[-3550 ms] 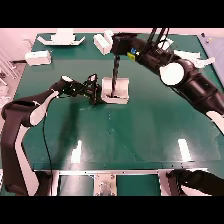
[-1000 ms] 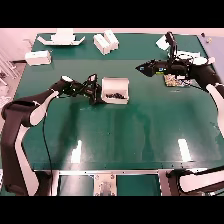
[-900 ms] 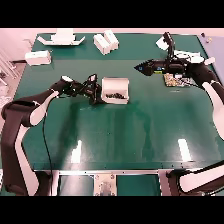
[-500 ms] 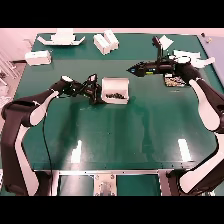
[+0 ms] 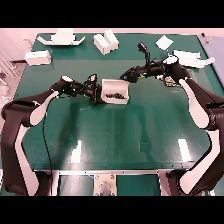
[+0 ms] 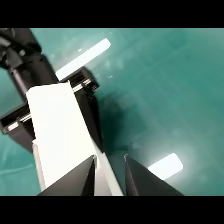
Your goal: Fold the box and place the chain.
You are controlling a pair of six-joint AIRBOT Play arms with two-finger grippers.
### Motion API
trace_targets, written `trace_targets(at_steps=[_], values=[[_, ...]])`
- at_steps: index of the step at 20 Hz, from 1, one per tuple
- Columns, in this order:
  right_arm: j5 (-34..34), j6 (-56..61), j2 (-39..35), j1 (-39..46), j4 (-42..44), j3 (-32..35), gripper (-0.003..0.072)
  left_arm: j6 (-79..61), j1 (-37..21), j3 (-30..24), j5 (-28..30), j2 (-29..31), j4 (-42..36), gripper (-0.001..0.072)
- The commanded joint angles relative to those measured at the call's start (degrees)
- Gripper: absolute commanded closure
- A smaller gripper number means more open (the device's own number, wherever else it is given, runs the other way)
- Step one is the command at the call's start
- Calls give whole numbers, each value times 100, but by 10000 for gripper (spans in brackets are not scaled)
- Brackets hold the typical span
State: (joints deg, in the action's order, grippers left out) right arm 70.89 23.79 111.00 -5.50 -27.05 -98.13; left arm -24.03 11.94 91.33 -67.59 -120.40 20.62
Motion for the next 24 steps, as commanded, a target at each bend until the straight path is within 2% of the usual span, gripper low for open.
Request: trace_targets(at_steps=[1, 6, 9, 11, 24], values=[[446, 129, 13, -144, -459, -37, 446, 0, 2, 2, 2, 2, 0, 233], [1003, 225, 2, -260, -533, -293, 423, 0, 2, 2, 2, 2, 0, 233], [1300, 387, 2, -306, -935, -535, 402, 0, 2, 2, 2, 2, 0, 233], [1318, 452, -7, -310, -1058, -619, 372, 0, 2, 2, 2, 2, 0, 233], [933, 122, -22, -551, -1285, -619, 395, 0, 2, 2, -42, 2, -2, 233]])
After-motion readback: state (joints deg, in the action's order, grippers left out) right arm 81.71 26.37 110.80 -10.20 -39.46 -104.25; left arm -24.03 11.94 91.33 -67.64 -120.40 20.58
